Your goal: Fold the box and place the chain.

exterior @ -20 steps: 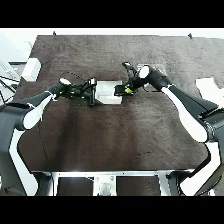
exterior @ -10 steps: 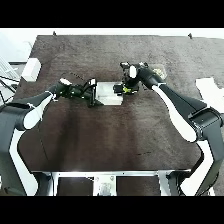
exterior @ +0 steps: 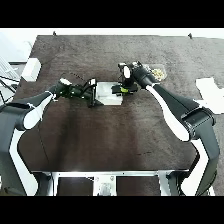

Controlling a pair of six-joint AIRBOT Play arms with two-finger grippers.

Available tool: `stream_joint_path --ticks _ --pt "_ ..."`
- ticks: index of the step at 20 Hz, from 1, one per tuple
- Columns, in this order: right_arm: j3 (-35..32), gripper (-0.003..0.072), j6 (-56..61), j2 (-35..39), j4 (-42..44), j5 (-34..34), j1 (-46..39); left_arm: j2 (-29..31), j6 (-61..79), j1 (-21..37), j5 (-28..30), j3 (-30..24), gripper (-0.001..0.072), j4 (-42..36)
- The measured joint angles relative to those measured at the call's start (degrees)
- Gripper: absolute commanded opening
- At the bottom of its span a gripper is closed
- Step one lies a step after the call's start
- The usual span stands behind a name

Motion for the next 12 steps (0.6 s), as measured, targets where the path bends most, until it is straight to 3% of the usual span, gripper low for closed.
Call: stream_joint_path --ticks 3,4,6,9,12 --pt "0.57 0.0352 0.63 -0.87 -0.44 1.73 0.17 0.0 0.02 0.0 -0.02 0.0 0.0335 0.0" --pt "0.96 0.0255 0.83 -1.18 -0.52 2.23 0.2 0.0 0.0 0.0 -0.02 0.0 0.0335 -0.02" --pt "2.1 0.0251 1.2 -1.97 -0.57 3.04 0.5 0.0 0.0 -0.02 0.0 0.0 0.0334 -0.02" --pt "3.41 0.0036 2.08 -3.41 -0.52 3.89 1.01 0.0 0.0 -0.02 0.0 0.0 0.0335 -0.02" --pt "4.0 0.0011 3.06 -4.35 -0.92 4.55 1.6 -0.02 -0.2 -0.02 -0.04 -0.04 0.0335 -0.07"
